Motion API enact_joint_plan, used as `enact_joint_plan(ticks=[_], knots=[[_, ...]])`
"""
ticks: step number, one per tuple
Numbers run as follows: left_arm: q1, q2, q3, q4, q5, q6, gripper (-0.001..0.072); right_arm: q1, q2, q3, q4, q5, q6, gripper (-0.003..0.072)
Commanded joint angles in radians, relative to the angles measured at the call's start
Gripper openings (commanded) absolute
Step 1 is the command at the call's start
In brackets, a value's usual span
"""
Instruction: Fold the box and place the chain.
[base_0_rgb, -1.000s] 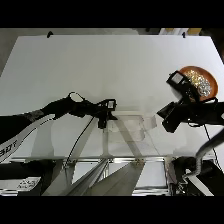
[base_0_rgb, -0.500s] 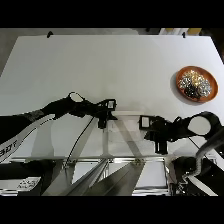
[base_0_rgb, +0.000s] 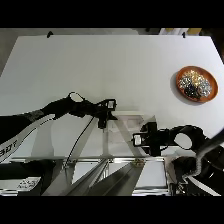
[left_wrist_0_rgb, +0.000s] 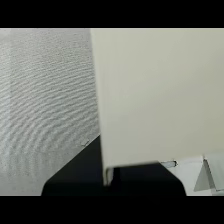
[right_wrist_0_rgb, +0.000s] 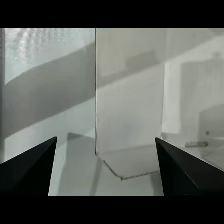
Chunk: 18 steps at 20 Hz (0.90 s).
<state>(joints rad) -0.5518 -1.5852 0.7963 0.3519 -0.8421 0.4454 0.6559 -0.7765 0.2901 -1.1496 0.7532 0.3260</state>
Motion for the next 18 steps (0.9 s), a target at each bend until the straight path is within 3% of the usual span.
enact_joint_plan(ticks=[1,6,11,18], knots=[[0.000,-0.001,0.000,0.000,0.000,0.000,0.0012,0.040,-0.001,-0.035,-0.043,-0.166,-0.039,0.0683],[0.000,-0.001,0.000,0.000,0.000,0.000,0.0012,0.037,-0.001,-0.034,-0.141,-0.222,0.001,0.0682],[0.000,-0.001,0.000,0.000,0.000,0.000,0.0012,-0.027,-0.001,0.022,-0.011,-0.206,-0.002,0.0682],[0.000,-0.001,0.000,0.000,0.000,0.000,0.0012,-0.162,-0.001,0.053,0.023,-0.108,-0.004,0.0681]])
